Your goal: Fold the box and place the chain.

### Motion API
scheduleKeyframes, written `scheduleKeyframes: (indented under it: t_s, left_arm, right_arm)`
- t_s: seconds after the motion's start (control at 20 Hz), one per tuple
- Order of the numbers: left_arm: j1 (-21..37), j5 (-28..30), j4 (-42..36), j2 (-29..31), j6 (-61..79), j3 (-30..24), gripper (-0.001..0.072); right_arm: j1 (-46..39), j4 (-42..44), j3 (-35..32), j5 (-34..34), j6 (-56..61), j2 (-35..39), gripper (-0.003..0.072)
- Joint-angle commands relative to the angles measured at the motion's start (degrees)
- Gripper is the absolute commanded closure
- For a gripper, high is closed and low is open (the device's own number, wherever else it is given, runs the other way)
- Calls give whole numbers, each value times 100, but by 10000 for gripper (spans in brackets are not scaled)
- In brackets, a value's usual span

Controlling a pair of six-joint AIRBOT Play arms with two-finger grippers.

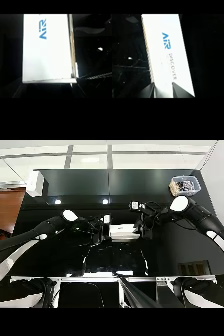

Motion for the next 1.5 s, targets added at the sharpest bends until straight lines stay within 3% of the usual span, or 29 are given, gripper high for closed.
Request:
scheduleKeyframes:
  t_s: [0.0, 0.45, 0.6, 0.75, 0.8, 0.9, 1.0, 1.2, 1.45]
  left_arm:
    - [-4, -2, 2, -2, 2, 2, 267]
    - [-4, 0, 2, -2, 2, 2, 267]
    - [-4, 0, 2, -2, 2, 2, 267]
    - [-4, 0, 2, -2, 2, 2, 267]
    - [-4, 0, 2, -2, 2, 2, 267]
    - [-4, 0, 2, -2, 2, 2, 267]
    - [-4, 2, 2, -2, 2, 2, 267]
    - [-4, 2, 2, -2, 2, 2, 267]
    - [-4, 2, 2, -2, 2, 2, 267]
  right_arm:
    - [7, -9, -46, 15, -4, 0, 364]
    - [4, -9, -76, 28, -4, 4, 367]
    - [2, 358, -72, -118, 0, 160, 367]
    - [-98, 551, -72, -157, 695, 555, 369]
    - [-177, 557, -72, -162, 1390, 643, 400]
    - [-295, 542, -116, -125, 3383, 645, 677]
    - [-256, 774, -393, -173, 4266, 627, 672]
    - [-247, 2124, -894, -715, 4288, 420, 671]
    - [-247, 2000, -925, -903, 4369, -83, 672]
